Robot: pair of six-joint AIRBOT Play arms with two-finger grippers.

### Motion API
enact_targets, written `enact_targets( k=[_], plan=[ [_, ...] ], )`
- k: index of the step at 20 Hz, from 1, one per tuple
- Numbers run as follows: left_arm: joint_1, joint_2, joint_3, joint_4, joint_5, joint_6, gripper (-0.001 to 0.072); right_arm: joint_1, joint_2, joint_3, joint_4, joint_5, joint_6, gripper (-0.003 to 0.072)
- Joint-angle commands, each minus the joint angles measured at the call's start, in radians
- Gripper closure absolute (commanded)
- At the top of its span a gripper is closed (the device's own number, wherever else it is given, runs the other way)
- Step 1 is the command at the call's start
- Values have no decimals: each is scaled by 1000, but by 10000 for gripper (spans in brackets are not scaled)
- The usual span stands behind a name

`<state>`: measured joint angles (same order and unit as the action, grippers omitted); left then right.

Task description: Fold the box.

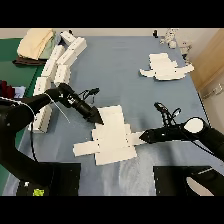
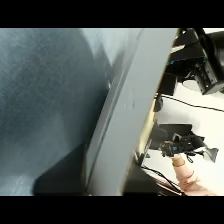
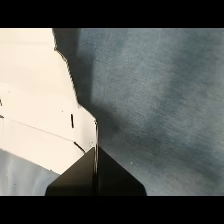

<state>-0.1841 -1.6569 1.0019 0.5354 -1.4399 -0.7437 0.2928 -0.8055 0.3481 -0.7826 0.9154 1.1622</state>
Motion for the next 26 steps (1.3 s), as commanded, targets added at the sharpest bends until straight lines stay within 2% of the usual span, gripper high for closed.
enact_targets(
  k=[1,5,6,7,8,10,12,14,15,16,17,20,22,24,26],
  plan=[
    [-3,-3,8,25,-18,49,696,1,0,0,-1,0,1,686],
    [-3,-3,15,24,-19,71,696,1,1,0,-1,-1,1,685],
    [-3,-3,16,20,-18,71,696,0,1,0,-1,-4,1,658],
    [-3,-3,18,16,-18,78,696,0,1,0,-11,-13,1,535],
    [-3,-2,25,17,-18,126,697,0,1,6,-56,-25,2,471],
    [-3,5,46,-2,-19,208,699,0,1,36,-254,-55,122,470],
    [-10,38,50,-82,-14,342,702,0,1,85,-542,-60,360,467],
    [-35,99,49,-120,29,486,703,0,1,153,-753,-36,582,451],
    [-56,134,49,-105,84,532,703,0,1,193,-800,-19,641,371],
    [-78,164,47,-93,141,558,703,0,2,238,-830,2,694,203],
    [-100,193,40,-91,186,584,704,0,2,277,-854,19,752,190],
    [-177,302,-24,-92,327,695,705,0,2,362,-875,18,827,194],
    [-228,386,-109,-98,452,771,704,0,2,378,-874,16,829,346],
    [-285,458,-218,-144,581,863,704,0,-2,377,-871,16,833,410],
    [-358,507,-317,-157,717,933,703,0,-6,377,-871,9,846,437]
  ],
)
